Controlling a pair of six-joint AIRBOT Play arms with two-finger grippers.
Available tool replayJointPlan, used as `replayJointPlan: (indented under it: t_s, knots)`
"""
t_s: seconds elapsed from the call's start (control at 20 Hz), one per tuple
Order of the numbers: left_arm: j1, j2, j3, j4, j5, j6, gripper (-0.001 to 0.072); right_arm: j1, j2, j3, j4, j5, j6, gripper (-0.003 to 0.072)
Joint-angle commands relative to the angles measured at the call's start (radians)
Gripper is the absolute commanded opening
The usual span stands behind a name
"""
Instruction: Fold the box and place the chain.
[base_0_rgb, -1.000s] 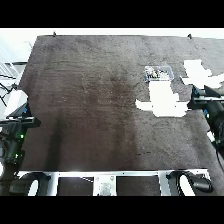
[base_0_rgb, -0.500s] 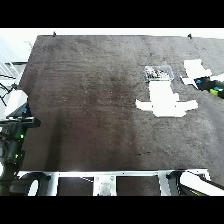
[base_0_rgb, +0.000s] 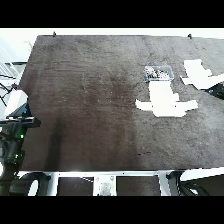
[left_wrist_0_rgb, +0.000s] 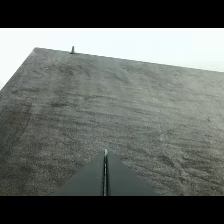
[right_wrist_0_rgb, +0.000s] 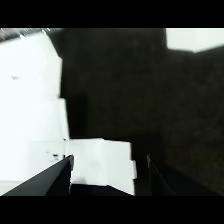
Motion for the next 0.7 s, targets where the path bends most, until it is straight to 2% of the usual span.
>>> replayJointPlan:
  t_s: [0.0,0.65]
  knots:
    - [0.001,0.000,0.000,0.000,0.000,0.000,0.0020,-0.003,-0.125,0.088,-0.051,0.122,0.013,0.0567]
    - [0.001,0.000,0.000,0.000,0.000,0.000,0.0020,0.082,-0.338,0.073,0.065,0.273,-0.050,0.0551]
